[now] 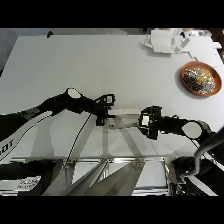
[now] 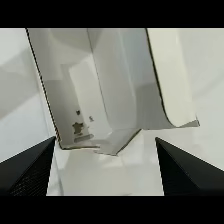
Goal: Fold the box and place the chain.
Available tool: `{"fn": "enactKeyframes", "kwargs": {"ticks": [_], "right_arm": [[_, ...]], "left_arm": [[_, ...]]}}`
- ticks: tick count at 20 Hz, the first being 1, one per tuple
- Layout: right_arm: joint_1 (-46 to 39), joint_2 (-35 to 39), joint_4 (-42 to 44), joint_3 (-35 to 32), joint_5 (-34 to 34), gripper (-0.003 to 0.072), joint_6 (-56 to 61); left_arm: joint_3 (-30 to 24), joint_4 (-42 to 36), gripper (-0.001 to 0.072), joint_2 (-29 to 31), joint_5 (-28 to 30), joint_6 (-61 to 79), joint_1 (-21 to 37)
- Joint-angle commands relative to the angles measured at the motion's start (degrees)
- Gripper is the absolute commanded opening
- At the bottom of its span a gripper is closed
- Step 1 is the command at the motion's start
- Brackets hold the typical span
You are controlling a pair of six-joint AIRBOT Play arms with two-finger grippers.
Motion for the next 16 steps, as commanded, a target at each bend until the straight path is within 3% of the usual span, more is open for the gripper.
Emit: {"fn": "enactKeyframes", "kwargs": {"ticks": [1,6,11,16], "right_arm": [[-3.1,0.0,4.6,0.1,1.2,0.0701,-4.5],[-5.3,-1.4,8.3,0.1,1.4,0.0701,-5.0],[-5.3,-7.2,10.2,0.3,1.8,0.0701,-10.4],[-5.3,-8.4,15.9,0.5,2.0,0.0701,-20.5]], "left_arm": [[0.0,0.0,0.001,0.0,0.0,0.0,0.0],[0.0,0.0,0.001,0.0,0.0,0.0,0.0],[0.0,0.0,0.001,0.0,0.0,0.0,0.0],[0.0,0.0,0.001,0.0,0.0,0.0,0.0]]}}
